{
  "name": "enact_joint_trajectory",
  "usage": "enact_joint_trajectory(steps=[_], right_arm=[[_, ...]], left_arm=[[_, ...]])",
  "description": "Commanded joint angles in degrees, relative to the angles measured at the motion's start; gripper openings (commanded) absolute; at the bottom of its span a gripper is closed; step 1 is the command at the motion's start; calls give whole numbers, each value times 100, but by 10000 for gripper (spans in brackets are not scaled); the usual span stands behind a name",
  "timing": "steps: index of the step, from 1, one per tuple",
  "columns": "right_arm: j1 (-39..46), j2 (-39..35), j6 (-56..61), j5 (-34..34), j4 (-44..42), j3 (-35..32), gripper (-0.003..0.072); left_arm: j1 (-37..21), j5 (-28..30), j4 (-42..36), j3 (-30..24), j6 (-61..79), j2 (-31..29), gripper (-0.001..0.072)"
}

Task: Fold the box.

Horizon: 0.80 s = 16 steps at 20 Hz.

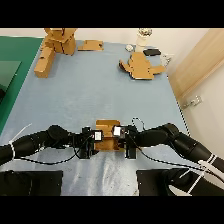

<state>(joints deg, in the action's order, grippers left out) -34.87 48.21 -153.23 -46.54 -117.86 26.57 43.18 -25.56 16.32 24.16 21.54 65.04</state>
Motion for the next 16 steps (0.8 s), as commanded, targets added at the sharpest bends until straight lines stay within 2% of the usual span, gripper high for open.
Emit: enact_joint_trajectory(steps=[1, 3, 5, 6, 7, 13, 15, 16], right_arm=[[-127, 13, -94, 254, -63, -4, 162], [-127, 98, -94, 391, -66, -2, 175], [-127, 271, -92, 402, -103, -2, 427], [-127, 358, -92, 398, -155, -2, 506], [-127, 420, -90, 396, -160, -2, 532], [-118, 426, 74, 389, -87, 2, 532], [-116, 247, 833, 210, 306, 83, 531], [-116, 101, 1692, -144, 833, 219, 528]], left_arm=[[4, 9, -2, 7, 2, 2, 589], [4, 9, -2, 7, 2, 4, 589], [4, 9, -2, 7, 2, 2, 590], [4, 9, -2, 7, 2, 2, 590], [4, 9, -2, 7, 2, 2, 590], [4, 9, -4, 7, 2, 4, 590], [4, 9, -2, 7, 2, 4, 590], [4, 9, -2, 7, 2, 2, 590]])
